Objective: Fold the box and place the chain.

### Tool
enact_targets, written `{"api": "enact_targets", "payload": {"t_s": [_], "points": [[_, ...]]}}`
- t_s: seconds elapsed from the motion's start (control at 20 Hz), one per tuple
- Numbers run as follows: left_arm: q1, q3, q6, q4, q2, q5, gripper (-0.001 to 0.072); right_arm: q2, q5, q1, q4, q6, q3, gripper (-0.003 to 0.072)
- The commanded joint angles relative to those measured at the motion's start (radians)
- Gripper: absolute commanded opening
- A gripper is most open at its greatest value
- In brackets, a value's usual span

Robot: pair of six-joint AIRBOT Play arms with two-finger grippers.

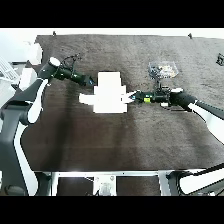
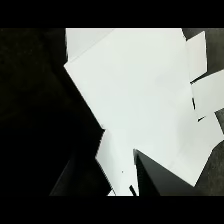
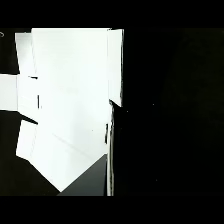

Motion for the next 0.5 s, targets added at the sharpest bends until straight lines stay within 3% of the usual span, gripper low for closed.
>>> {"api": "enact_targets", "payload": {"t_s": [0.0, 0.45], "points": [[-0.009, 0.001, 0.01, -0.03, -0.017, -0.038, 0.0448, 0.0, 0.001, 0.001, 0.0, 0.0, 0.001, 0.0008], [-0.041, 0.001, 0.011, -0.082, -0.051, -0.049, 0.0447, 0.0, 0.001, 0.001, 0.0, 0.0, 0.001, 0.0008]]}}
